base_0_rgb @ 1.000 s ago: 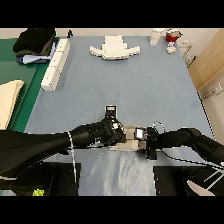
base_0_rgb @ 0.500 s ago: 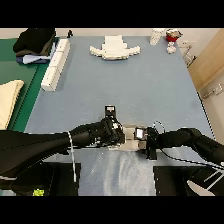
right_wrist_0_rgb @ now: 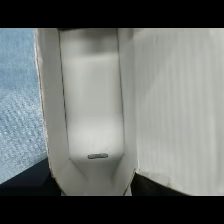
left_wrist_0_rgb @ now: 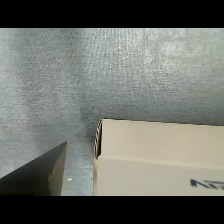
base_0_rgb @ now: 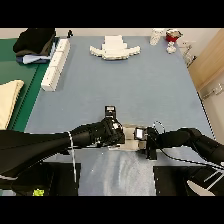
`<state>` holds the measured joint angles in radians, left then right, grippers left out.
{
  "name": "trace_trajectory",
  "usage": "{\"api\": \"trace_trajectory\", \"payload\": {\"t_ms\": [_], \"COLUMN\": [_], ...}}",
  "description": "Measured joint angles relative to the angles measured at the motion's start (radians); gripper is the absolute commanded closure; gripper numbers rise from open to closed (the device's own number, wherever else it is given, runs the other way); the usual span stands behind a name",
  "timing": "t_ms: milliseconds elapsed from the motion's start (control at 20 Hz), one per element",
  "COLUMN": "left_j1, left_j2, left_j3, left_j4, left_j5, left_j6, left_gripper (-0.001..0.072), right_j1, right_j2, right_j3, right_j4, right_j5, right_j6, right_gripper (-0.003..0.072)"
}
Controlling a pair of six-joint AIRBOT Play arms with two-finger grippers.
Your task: Fold the box.
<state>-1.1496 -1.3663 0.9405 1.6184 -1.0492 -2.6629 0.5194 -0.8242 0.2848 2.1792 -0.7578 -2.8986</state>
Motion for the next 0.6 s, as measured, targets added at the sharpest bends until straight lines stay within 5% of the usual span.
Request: {"api": "trace_trajectory", "payload": {"t_ms": [50, 150, 300, 350, 600], "left_j1": [-0.002, -0.006, -0.009, -0.009, -0.010], "left_j2": [-0.002, -0.004, -0.008, -0.010, -0.017], "left_j3": [0.000, 0.000, 0.000, 0.000, 0.001], "left_j4": [0.000, 0.001, 0.003, 0.003, 0.004], "left_j5": [0.003, 0.009, 0.015, 0.016, 0.008], "left_j6": [0.000, 0.001, 0.008, 0.008, 0.009], "left_gripper": [0.0193, 0.0483, 0.0486, 0.0671, 0.0693], "right_j1": [0.000, 0.000, 0.000, 0.000, 0.000], "right_j2": [0.000, 0.000, 0.000, 0.000, 0.000], "right_j3": [0.000, 0.000, 0.000, 0.000, 0.000], "right_j4": [0.000, 0.000, 0.000, 0.000, 0.000], "right_j5": [0.000, 0.000, 0.000, 0.000, 0.000], "right_j6": [0.000, 0.000, 0.000, 0.000, -0.001], "right_gripper": [0.0179, 0.0179, 0.0179, 0.0179, 0.0179]}}
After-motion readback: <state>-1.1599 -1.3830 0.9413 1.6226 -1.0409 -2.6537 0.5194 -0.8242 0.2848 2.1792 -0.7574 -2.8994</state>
